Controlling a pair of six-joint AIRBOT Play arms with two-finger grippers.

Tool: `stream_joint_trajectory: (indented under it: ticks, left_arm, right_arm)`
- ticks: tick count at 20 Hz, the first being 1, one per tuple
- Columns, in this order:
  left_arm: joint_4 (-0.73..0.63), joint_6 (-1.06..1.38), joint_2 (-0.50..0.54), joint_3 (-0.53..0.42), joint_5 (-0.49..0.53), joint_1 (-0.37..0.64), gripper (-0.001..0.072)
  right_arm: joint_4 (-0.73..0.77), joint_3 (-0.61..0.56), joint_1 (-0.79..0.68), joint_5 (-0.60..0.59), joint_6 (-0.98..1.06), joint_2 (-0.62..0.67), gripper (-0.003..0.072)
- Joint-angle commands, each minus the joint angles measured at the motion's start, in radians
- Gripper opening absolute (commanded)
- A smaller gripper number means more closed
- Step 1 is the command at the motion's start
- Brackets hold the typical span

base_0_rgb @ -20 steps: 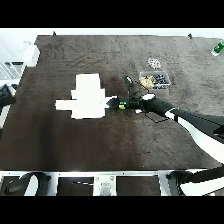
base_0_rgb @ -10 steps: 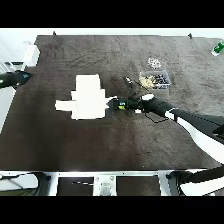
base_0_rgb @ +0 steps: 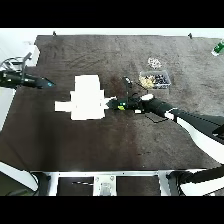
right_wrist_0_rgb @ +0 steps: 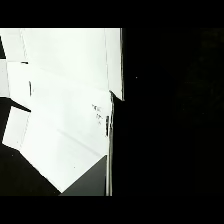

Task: Fold the box and place the chain.

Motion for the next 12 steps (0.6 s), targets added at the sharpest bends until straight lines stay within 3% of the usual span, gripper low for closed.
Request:
stream_joint_trajectory:
  ticks: [1, 12]
  left_arm:
    - [0.024, 0.022, -0.032, 0.014, 0.029, -0.075, 0.0534]
    - [-0.09, 0.078, -0.143, 0.056, -0.07, -0.108, 0.0535]
  right_arm:
    - [0.0, 0.0, 0.001, 0.0, 0.002, 0.0, 0.0011]
    - [0.0, 0.0, 0.001, 0.001, 0.003, -0.003, 0.0011]
